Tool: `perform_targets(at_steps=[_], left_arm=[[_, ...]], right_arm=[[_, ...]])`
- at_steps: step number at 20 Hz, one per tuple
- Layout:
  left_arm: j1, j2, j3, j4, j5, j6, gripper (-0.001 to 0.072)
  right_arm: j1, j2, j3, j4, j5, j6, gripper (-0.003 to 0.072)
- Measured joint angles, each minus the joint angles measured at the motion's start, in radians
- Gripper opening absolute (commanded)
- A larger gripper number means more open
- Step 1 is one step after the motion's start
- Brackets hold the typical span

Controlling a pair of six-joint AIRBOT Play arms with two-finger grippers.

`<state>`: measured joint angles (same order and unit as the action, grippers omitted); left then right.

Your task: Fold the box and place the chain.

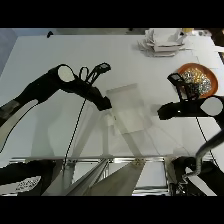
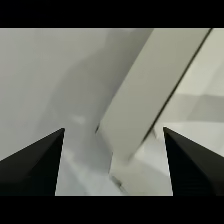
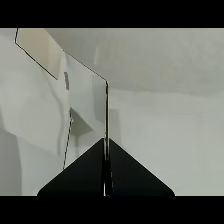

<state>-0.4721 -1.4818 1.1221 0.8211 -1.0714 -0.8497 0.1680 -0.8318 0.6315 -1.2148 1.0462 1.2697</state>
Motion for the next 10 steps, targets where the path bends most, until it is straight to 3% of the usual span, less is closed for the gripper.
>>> perform_targets(at_steps=[6,8,10], left_arm=[[0.04,-0.125,0.0,-0.22,-0.012,0.221,0.0665],[0.041,-0.146,0.0,-0.244,-0.024,0.267,0.0506],[0.042,-0.157,0.0,-0.254,-0.032,0.306,0.028]], right_arm=[[0.0,0.007,-0.009,0.034,0.017,-0.018,0.0016],[0.0,0.007,-0.009,0.037,0.021,-0.019,0.0016],[0.0,0.007,-0.009,0.04,0.026,-0.021,0.0016]])
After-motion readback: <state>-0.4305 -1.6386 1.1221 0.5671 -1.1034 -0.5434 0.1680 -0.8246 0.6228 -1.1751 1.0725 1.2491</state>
